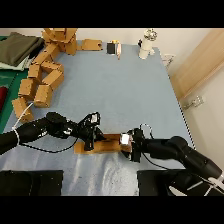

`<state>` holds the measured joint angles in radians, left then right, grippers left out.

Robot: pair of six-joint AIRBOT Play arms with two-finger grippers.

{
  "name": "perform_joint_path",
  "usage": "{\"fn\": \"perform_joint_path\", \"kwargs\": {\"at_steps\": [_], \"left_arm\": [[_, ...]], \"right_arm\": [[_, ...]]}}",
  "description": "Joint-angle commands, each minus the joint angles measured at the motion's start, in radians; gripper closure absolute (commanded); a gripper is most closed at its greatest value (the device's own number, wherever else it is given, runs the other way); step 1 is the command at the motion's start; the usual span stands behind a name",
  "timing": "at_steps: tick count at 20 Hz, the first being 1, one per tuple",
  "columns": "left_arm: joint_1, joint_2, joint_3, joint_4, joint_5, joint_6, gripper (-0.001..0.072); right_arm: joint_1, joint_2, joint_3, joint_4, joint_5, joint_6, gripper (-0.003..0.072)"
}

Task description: Fold the box.

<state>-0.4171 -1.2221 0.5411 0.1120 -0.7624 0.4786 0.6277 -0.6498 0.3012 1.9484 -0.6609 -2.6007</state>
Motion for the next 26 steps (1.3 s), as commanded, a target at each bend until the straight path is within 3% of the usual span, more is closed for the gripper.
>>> {"fn": "perform_joint_path", "kwargs": {"at_steps": [1, 6, 14, 20, 26], "left_arm": [[-0.001, 0.001, 0.000, 0.000, 0.001, 0.000, 0.0695], [-0.001, 0.001, 0.000, 0.000, 0.002, 0.000, 0.0695], [-0.001, 0.001, 0.000, 0.000, 0.001, 0.000, 0.0695], [-0.001, 0.001, 0.000, 0.000, 0.002, 0.000, 0.0696], [-0.001, 0.001, 0.000, 0.000, 0.001, 0.000, 0.0696]], "right_arm": [[-0.179, -0.125, 0.066, 0.300, -0.146, -0.399, -0.0031], [-0.183, -0.254, 0.119, 0.301, -0.166, -0.400, -0.0030], [-0.184, -0.218, 0.119, 0.216, -0.174, -0.399, -0.0026], [-0.183, -0.196, 0.119, 0.224, -0.295, -0.379, -0.0026], [-0.183, -0.203, 0.119, 0.213, -0.192, -0.377, -0.0026]]}}
